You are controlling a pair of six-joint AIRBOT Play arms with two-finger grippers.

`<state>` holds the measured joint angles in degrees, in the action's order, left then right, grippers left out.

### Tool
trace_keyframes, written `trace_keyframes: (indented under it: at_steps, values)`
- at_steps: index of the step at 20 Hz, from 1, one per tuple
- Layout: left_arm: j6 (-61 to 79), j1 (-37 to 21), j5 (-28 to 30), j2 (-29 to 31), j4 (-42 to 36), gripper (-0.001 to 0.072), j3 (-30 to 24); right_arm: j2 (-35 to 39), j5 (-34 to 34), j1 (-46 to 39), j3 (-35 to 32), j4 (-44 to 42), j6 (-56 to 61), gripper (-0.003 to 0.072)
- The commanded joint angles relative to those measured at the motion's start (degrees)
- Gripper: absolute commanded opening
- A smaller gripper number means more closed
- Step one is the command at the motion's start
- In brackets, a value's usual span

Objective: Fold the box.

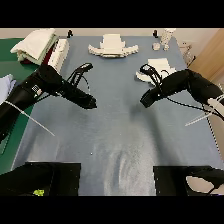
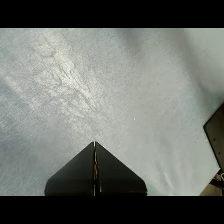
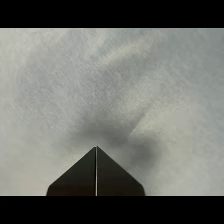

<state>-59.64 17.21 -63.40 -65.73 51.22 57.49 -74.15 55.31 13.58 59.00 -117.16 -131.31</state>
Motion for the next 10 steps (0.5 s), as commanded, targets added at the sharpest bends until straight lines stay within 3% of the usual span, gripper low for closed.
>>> trace_keyframes:
  at_steps: [1, 6, 7, 8, 9, 10]
  values:
    - [0.02, -0.04, 0.02, -0.02, 0.02, 0.0014, -0.02, -0.04, 0.96, 0.07, 0.04, -2.16, 15.87, 0.0006]
    - [0.00, -0.04, 0.02, -0.02, 0.00, 0.0014, -0.02, -0.13, -2.29, 0.04, 0.09, -2.03, 42.36, 0.0005]
    - [0.02, -0.04, 0.04, -0.02, 0.02, 0.0014, -0.02, -0.13, -3.48, -0.24, 0.28, -1.16, 43.91, 0.0041]
    - [0.02, -0.04, 0.63, -0.02, 0.00, 0.0015, -0.02, -0.50, -3.50, -1.31, 1.53, 1.40, 44.39, 0.0216]
    - [0.02, -0.04, 1.95, -0.02, -0.02, 0.0014, -0.02, -1.33, -1.99, -3.52, 4.31, 5.18, 46.84, 0.0287]
    - [0.00, -0.04, 3.02, -0.04, -0.24, 0.0015, -0.02, -2.45, 0.72, -6.67, 8.13, 9.27, 49.09, 0.0288]
